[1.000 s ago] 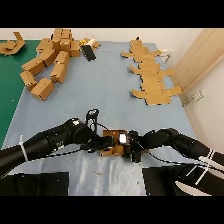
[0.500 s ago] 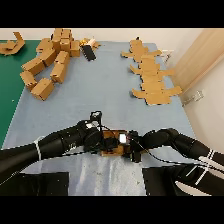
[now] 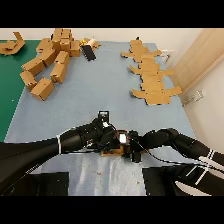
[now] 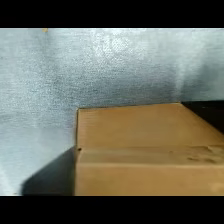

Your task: Fold the box.

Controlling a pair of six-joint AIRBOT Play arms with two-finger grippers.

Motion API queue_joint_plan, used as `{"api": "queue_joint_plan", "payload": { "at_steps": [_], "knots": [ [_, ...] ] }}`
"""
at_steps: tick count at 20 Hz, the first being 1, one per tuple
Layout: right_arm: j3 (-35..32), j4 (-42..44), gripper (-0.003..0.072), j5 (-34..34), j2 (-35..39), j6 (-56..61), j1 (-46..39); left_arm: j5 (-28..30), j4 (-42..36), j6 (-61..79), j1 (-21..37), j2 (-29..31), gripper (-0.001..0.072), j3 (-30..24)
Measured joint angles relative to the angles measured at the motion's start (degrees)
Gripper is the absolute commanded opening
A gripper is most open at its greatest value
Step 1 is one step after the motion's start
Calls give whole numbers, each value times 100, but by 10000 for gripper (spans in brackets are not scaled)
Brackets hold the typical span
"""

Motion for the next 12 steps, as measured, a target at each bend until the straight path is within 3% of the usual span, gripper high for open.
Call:
{"api": "queue_joint_plan", "payload": {
  "at_steps": [1, 9, 11, 12],
  "knots": [
    [0, 2, 507, -2, 0, 15, 0, -111, 57, -35, -9, -46, 10, 28],
    [0, 0, 507, -9, 0, 7, -2, -107, 2, -138, -33, -155, 17, 111],
    [0, -13, 507, -9, 4, 2, -4, 90, -79, -133, -33, -186, 679, 107],
    [0, -9, 506, 2, 2, -15, -2, 225, -195, -138, -39, -168, 681, 120]
  ]
}}
